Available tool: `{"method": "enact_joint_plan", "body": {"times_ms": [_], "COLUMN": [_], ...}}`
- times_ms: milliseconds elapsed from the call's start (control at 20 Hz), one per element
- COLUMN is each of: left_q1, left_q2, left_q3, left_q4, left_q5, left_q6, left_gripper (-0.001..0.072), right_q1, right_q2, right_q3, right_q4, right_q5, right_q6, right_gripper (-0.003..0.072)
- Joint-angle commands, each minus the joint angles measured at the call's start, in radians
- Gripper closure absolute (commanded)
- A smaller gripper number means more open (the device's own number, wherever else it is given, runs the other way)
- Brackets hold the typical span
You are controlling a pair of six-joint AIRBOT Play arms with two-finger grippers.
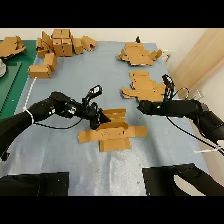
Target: Fold the box.
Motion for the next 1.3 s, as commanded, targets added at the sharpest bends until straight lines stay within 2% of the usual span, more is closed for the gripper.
{"method": "enact_joint_plan", "body": {"times_ms": [0,550,950,1250], "left_q1": [-0.002,-0.003,-0.042,-0.040], "left_q2": [0.002,-0.014,-0.015,-0.014], "left_q3": [-0.041,-0.061,-0.087,-0.088], "left_q4": [-0.025,0.006,0.029,0.029], "left_q5": [0.008,0.005,0.008,0.039], "left_q6": [0.083,0.106,0.085,0.084], "left_gripper": [0.0698,0.0698,0.0698,0.0698], "right_q1": [0.002,0.002,0.002,0.004], "right_q2": [0.000,0.000,0.000,0.000], "right_q3": [0.001,0.001,0.001,0.001], "right_q4": [-0.001,-0.001,-0.005,-0.005], "right_q5": [0.001,0.002,0.002,0.000], "right_q6": [0.003,0.003,-0.005,-0.005], "right_gripper": [0.0683,0.0683,0.0683,0.0683]}}
